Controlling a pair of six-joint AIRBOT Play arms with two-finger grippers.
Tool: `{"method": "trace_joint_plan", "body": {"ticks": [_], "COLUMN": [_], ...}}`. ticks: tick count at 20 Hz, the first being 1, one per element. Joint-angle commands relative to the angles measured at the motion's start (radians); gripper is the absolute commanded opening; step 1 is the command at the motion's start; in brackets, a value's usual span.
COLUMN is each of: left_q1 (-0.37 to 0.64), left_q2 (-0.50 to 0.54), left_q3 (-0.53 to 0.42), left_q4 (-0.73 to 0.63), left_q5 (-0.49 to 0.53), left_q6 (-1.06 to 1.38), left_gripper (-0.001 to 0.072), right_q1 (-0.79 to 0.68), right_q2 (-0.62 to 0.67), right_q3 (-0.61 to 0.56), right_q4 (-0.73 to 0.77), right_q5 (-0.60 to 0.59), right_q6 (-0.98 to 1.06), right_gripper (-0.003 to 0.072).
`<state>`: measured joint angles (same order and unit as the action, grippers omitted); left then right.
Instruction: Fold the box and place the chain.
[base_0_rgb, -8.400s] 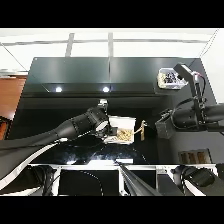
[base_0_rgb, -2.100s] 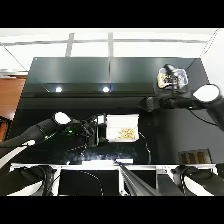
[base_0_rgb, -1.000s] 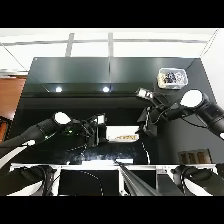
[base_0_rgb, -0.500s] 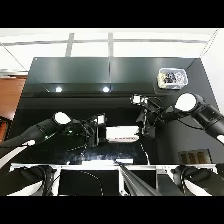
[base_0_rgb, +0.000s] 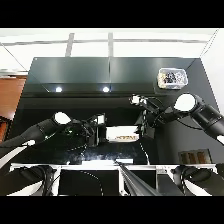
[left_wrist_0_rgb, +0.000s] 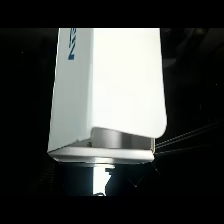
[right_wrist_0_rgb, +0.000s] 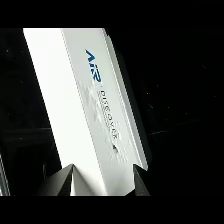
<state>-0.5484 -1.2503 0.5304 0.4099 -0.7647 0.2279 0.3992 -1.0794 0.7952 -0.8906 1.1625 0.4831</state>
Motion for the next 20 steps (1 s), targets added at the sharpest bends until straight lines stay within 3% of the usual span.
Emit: {"method": "trace_joint_plan", "body": {"ticks": [1,7,9,20], "left_q1": [-0.001,-0.001,-0.001,-0.001], "left_q2": [0.000,0.000,0.000,0.000], "left_q3": [0.000,0.000,0.000,0.000], "left_q4": [0.000,0.000,0.000,0.000], "left_q5": [0.000,0.000,0.000,0.000], "left_q6": [0.000,0.000,0.000,0.000], "left_gripper": [0.0295,0.0295,0.0295,0.0294], "right_q1": [0.000,0.000,0.000,0.001], "right_q2": [0.000,0.000,0.000,0.000], "right_q3": [0.000,0.000,0.000,-0.012], "right_q4": [0.000,-0.001,-0.003,-0.004], "right_q5": [0.009,0.013,0.023,0.028], "right_q6": [0.007,0.066,0.066,0.093], "right_gripper": [0.0420,0.0417,0.0231,0.0230]}}
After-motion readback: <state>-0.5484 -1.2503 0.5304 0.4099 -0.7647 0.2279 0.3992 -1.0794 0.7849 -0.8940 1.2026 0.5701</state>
